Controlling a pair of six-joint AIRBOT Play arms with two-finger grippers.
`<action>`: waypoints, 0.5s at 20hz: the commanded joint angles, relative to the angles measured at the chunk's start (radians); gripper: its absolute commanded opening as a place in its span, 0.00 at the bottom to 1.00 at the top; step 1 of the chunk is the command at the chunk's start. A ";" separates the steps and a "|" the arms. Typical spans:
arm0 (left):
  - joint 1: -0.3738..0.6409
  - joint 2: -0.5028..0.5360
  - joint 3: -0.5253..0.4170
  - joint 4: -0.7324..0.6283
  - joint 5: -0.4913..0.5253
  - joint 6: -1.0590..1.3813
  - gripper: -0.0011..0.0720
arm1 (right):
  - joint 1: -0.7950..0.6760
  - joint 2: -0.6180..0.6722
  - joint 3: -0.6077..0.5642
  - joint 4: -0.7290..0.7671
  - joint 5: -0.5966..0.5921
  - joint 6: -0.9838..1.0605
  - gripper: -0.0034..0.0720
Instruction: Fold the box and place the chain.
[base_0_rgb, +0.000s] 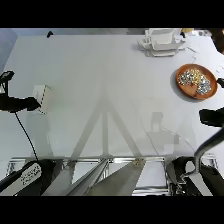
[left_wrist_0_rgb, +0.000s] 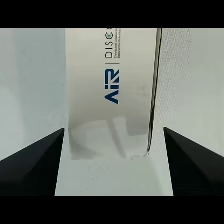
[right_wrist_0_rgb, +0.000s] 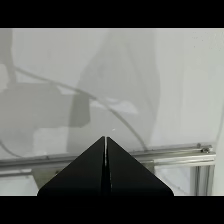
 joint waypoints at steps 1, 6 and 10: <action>0.000 0.062 0.000 0.007 0.002 -0.013 0.97 | 0.000 0.001 0.000 0.000 0.000 0.000 0.07; -0.001 0.263 0.000 -0.078 0.001 -0.023 0.97 | 0.000 0.001 0.000 0.000 0.000 0.000 0.07; -0.001 0.436 0.000 -0.110 -0.036 -0.024 0.96 | 0.000 0.001 0.000 0.000 0.000 0.000 0.07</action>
